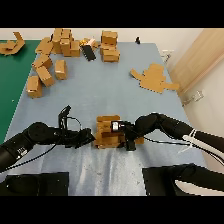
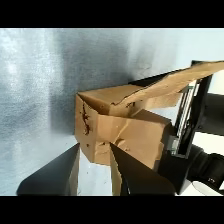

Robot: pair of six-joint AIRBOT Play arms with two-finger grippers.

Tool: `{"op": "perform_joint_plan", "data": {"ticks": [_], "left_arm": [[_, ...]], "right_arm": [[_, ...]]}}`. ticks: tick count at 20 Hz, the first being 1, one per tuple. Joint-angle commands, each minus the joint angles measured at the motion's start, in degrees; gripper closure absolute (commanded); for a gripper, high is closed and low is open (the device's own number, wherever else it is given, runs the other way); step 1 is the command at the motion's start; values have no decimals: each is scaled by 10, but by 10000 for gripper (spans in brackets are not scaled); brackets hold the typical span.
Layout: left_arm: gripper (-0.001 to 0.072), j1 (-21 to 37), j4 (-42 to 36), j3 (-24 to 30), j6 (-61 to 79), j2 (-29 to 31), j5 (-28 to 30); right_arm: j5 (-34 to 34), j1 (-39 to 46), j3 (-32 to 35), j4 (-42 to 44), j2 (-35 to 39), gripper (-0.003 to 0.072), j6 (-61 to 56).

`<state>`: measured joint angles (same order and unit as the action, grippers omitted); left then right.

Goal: Fold the box.

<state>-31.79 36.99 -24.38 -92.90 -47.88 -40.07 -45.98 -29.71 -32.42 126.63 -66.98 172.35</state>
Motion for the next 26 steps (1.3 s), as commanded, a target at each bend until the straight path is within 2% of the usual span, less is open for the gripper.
{"op": "perform_joint_plan", "data": {"ticks": [1,3,4,5,6,11,18,20,24,26], "left_arm": [[404,-2,0,-3,4,3,-1],[402,-10,3,-2,7,-5,2],[341,-16,3,-3,11,-13,9],[171,-23,2,-3,14,-19,16],[137,-31,2,-3,14,-23,21],[138,-35,2,-3,16,-23,58],[138,-38,10,-8,16,-23,60],[139,-49,49,-23,-7,-23,59],[138,-83,193,-47,-144,-45,23],[138,-109,209,-57,-160,-59,21]], "right_arm": [[0,0,0,0,0,105,0],[0,0,0,0,0,104,0],[0,0,0,0,0,104,0],[0,0,0,0,0,104,0],[0,0,0,0,0,104,0],[0,0,0,0,0,104,0],[0,0,0,0,0,105,0],[0,0,0,0,0,104,0],[0,0,0,0,0,105,0],[0,0,0,0,0,104,0]]}}
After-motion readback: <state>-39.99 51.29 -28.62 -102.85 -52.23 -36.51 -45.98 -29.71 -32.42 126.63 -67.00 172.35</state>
